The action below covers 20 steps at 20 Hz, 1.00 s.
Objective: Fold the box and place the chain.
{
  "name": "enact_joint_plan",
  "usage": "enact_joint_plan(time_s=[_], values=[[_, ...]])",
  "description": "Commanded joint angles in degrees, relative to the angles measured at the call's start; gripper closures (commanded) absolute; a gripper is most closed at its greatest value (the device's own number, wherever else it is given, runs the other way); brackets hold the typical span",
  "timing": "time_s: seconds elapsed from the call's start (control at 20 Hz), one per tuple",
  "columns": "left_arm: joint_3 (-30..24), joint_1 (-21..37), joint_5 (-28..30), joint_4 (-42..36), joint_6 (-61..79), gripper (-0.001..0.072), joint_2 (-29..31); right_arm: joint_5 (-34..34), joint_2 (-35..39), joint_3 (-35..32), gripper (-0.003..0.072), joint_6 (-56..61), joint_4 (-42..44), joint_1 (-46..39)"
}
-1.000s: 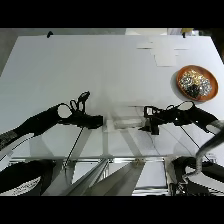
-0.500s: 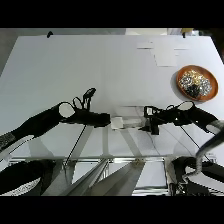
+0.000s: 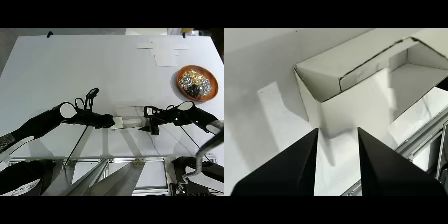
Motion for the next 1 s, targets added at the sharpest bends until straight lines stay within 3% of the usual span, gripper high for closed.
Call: enact_joint_plan(time_s=[0.0,0.15,0.25,0.45,0.7,0.95], values=[[0.07,-0.31,-0.42,0.00,0.00,0.0418,0.04,0.02,0.04,0.04,0.0276,0.00,0.00,-0.02],[0.07,-0.76,-0.35,0.02,0.00,0.0409,0.04,0.02,0.04,0.04,0.0276,0.00,0.00,-0.02],[0.76,-1.81,-0.17,0.52,-0.50,0.0275,-0.15,0.02,0.04,0.04,0.0276,0.00,0.00,-0.02],[6.03,-3.34,-0.42,7.91,-10.47,0.0274,-2.84,0.02,0.04,0.04,0.0276,0.00,0.00,-0.02],[12.98,-6.36,-6.49,19.06,-22.62,0.0273,-7.43,0.04,0.04,0.04,0.0276,0.00,0.00,-0.02],[16.41,-8.20,-10.67,28.89,-34.40,0.0273,-9.35,0.02,0.04,0.04,0.0276,0.00,0.00,-0.02]])
